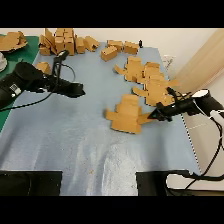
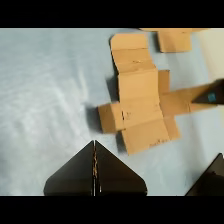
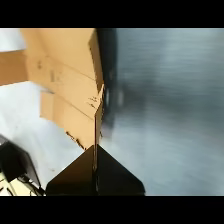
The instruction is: Fold the box.
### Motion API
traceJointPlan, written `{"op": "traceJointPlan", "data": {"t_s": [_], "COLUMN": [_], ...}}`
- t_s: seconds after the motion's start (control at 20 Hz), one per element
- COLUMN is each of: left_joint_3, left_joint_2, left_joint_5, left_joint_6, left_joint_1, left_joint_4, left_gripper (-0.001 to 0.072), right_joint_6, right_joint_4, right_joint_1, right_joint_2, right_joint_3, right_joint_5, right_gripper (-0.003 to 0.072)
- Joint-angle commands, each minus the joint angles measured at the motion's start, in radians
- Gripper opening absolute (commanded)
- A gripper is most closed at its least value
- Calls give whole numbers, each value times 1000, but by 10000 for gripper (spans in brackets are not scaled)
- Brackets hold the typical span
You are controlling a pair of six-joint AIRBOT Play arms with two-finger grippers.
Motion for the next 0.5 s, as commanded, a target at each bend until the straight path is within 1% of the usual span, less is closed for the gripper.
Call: {"op": "traceJointPlan", "data": {"t_s": [0.0,0.1,0.2,0.3,0.4,0.45], "left_joint_3": [-25,-69,-105,-125,-132,-132], "left_joint_2": [-1,-1,-1,-1,-1,-1], "left_joint_5": [-113,-148,-178,-187,-195,-204], "left_joint_6": [-52,-52,-49,-44,-41,-40], "left_joint_1": [117,167,196,209,209,208], "left_joint_4": [32,31,31,32,31,25], "left_gripper": [11,11,11,11,12,12], "right_joint_6": [-44,-42,-40,-40,-40,-40], "right_joint_4": [151,155,156,158,158,157], "right_joint_1": [187,317,408,462,494,502], "right_joint_2": [81,93,90,82,70,67], "right_joint_3": [-105,-187,-248,-280,-284,-284], "right_joint_5": [-106,-220,-319,-389,-428,-438], "right_gripper": [1,1,2,2,15,137]}}
